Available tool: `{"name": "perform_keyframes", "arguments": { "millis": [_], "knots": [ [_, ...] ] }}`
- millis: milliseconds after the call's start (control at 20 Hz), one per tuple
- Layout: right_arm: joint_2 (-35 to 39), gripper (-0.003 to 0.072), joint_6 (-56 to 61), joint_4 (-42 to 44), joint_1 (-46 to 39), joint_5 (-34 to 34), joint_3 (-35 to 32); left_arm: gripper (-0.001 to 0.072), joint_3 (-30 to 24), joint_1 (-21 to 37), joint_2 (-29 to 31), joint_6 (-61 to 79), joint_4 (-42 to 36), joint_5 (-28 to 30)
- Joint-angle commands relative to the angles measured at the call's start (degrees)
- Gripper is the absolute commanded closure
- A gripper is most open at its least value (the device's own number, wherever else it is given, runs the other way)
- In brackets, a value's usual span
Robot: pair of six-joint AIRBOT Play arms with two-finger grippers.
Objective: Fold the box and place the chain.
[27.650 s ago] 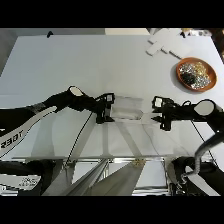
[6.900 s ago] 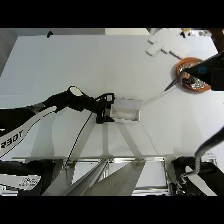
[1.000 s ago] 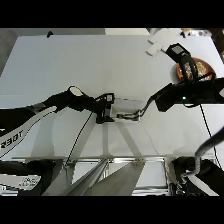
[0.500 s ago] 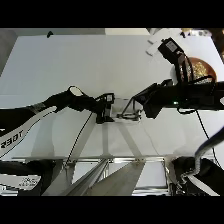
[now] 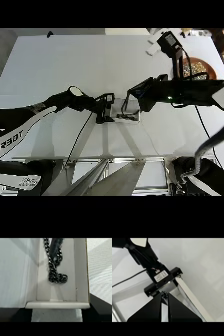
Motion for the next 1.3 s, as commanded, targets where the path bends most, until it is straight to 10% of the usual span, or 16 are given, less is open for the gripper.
{"name": "perform_keyframes", "arguments": {
  "millis": [0,1250],
  "knots": [
    [-4.5,0.0670,-2.1,0.1,0.0,1.4,-0.4,0.0610,0.0,0.0,0.0,0.0,0.0,0.0],
    [-20.1,0.0618,4.7,-6.9,4.2,3.6,-1.2,0.0610,0.0,0.0,0.0,0.0,0.0,0.0]
  ]
}}
